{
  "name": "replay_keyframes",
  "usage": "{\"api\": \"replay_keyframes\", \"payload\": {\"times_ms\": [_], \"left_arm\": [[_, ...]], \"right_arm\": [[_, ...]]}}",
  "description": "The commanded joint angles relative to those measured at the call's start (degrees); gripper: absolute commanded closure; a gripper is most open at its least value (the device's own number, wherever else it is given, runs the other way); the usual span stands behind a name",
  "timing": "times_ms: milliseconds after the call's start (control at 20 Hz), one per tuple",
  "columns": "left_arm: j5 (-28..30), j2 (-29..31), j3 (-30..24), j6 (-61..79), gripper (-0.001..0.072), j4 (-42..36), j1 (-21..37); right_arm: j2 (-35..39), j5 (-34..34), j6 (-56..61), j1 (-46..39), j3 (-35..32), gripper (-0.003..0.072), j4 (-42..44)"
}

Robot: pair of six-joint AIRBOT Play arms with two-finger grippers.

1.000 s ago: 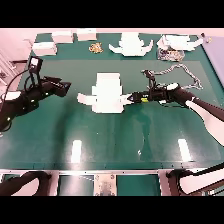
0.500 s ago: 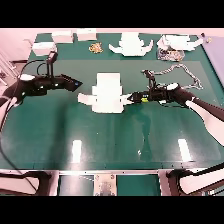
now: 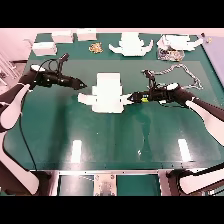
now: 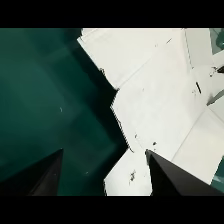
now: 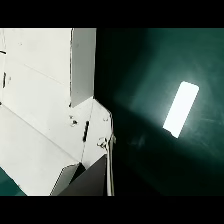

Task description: Fold the box and place the chain.

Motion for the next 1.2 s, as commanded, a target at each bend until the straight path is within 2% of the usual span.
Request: {"api": "replay_keyframes", "payload": {"times_ms": [0, 250, 750, 1150], "left_arm": [[-3.1, -4.3, 5.5, -3.0, 0.0087, 1.6, -1.7], [-1.2, -7.0, 9.1, -3.0, 0.0087, 2.5, -4.9], [0.9, -11.1, 14.0, -2.8, 0.0087, 2.4, -5.0], [-1.6, -13.0, 16.0, -1.0, 0.01, 0.7, -7.0]], "right_arm": [[0.0, 0.0, 0.0, 0.1, 0.0, 0.0687, 0.0], [0.0, 0.0, 0.0, 0.1, 0.0, 0.0687, 0.0], [0.0, 0.0, -1.1, 0.1, 0.0, 0.0687, 0.0], [0.0, 0.0, -2.2, 0.0, 0.0, 0.0687, 0.0]]}}
